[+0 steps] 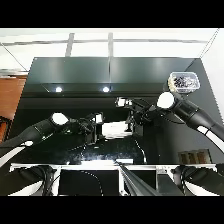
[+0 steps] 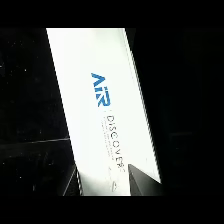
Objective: Fold the box and place the chain.
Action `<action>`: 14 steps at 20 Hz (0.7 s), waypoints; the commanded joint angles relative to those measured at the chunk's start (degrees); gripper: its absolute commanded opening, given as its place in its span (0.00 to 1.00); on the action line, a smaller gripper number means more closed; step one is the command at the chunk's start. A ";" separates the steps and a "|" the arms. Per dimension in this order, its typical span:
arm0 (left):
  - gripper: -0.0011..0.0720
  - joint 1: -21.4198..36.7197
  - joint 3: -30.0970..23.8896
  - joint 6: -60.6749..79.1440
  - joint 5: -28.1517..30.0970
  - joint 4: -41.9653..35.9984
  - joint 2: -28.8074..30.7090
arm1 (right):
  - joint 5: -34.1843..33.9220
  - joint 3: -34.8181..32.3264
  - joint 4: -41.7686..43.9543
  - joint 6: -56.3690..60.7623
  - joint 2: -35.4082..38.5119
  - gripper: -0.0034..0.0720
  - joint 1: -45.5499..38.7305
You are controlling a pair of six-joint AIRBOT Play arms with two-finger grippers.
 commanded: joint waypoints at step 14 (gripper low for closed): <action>0.56 0.00 0.04 0.00 0.00 0.00 -0.04 | 0.59 0.79 -0.02 11.21 3.67 0.56 -2.29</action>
